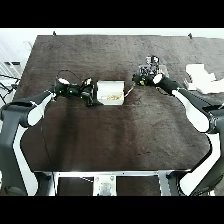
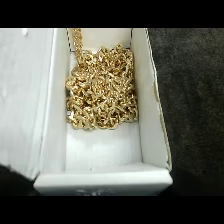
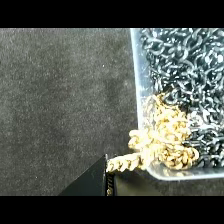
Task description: Fold the box and place the chain.
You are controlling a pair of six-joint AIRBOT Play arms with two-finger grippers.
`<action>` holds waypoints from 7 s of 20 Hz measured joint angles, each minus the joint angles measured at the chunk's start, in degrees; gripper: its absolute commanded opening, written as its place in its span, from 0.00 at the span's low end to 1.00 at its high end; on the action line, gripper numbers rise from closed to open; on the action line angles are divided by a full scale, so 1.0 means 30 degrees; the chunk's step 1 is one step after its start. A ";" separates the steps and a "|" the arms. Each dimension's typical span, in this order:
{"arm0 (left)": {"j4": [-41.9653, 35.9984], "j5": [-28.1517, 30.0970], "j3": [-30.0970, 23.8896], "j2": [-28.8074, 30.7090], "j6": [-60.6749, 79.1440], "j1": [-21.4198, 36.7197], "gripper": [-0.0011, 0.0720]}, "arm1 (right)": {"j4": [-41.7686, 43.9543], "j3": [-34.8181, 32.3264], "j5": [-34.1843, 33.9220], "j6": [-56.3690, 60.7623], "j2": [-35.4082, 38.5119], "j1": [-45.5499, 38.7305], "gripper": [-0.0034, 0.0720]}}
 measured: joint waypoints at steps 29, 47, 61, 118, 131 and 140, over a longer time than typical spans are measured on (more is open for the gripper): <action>0.0000 0.0000 0.0000 0.0000 0.0000 0.0000 0.42 | -0.5960 -0.1297 0.6171 0.0131 1.4280 0.3985 0.06; 0.0000 0.0000 0.0000 0.0000 0.0000 0.0000 0.42 | -0.5195 -0.4750 0.1588 0.0525 1.0273 0.6834 0.06; -0.0007 0.0000 0.0000 0.0000 0.0000 0.0000 0.42 | -0.6105 -0.5187 0.3228 -0.2871 0.9107 0.5931 0.72; -0.0007 0.0000 0.0000 0.0000 0.0007 0.0007 0.42 | 0.7650 0.0627 1.6633 -2.7831 0.5042 0.0219 0.06; -0.0007 0.0000 0.0000 0.0000 0.0007 0.0007 0.42 | 0.8072 0.0743 1.3245 -2.7634 0.3767 0.1180 0.49; -0.0007 0.0000 0.0000 0.0000 0.0007 0.0007 0.42 | 0.8954 0.0823 1.2480 -2.6848 0.6666 0.0313 0.54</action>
